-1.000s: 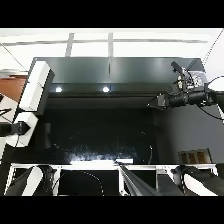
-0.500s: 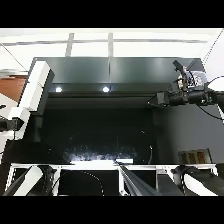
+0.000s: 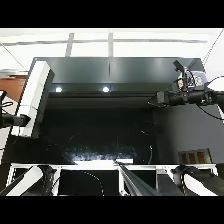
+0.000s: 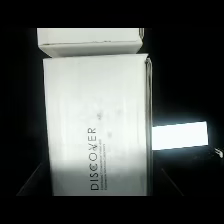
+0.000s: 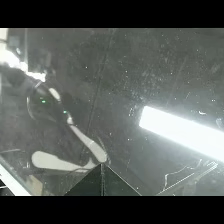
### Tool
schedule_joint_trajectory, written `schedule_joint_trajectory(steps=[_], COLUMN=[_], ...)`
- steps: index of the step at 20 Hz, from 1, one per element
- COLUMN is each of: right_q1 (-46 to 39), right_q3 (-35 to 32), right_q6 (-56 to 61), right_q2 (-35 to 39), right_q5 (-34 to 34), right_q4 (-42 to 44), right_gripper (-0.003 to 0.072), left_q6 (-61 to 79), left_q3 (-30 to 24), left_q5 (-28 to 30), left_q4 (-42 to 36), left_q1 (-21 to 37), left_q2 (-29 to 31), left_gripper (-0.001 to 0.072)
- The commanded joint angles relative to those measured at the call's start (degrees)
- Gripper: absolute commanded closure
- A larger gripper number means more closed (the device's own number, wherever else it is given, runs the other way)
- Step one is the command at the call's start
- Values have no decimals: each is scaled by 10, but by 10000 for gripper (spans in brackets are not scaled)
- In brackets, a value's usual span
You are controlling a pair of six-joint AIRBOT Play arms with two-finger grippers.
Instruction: Fold the box and place the chain.
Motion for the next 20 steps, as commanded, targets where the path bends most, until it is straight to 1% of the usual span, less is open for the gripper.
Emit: schedule_joint_trajectory(steps=[1, 4, 7, 8, 9, 10, 11, 12, 13, 14, 16, 17, 18, 19, 20], right_q1=[0, 0, 0, 0, 0, 1, 1, 2, 8, 20, 47, 58, 63, 61, 56], right_q3=[0, 0, 0, 1, 3, 11, 23, 38, 44, 43, 26, -1, -34, -71, -108], right_q6=[4, 4, 3, 3, -1, -5, -7, -7, -7, -7, 48, 93, 138, 177, 197], right_q2=[0, 0, 0, 0, 0, 0, 1, 3, 10, 23, 44, 58, 74, 91, 108], right_q5=[13, 11, -6, -18, -32, -41, -49, -57, -78, -107, -175, -222, -265, -304, -332], right_q4=[0, 0, 0, 0, -1, -6, -16, -33, -59, -102, -221, -274, -314, -342, -363], right_gripper=[651, 651, 651, 649, 641, 641, 641, 641, 642, 642, 642, 642, 643, 642, 642], left_q6=[-51, -73, -74, -89, -115, -139, -159, -188, -224, -282, -435, -510, -582, -647, -678], left_q3=[31, 102, 187, 212, 236, 255, 265, 265, 258, 243, 192, 163, 136, 107, 79], left_q5=[-1, -51, -122, -144, -164, -183, -202, -209, -202, -165, -45, -2, 20, 27, 29], left_q4=[7, -39, -113, -149, -183, -215, -242, -250, -236, -187, -14, 72, 143, 201, 226], left_q1=[-4, -15, -59, -79, -103, -132, -168, -210, -260, -326, -462, -524, -570, -603, -615], left_q2=[16, 49, 69, 70, 70, 70, 70, 71, 73, 79, 103, 115, 125, 137, 147], left_gripper=[5, 5, 7, 40, 220, 602, 679, 680, 682, 683, 683, 682, 681, 680, 678])
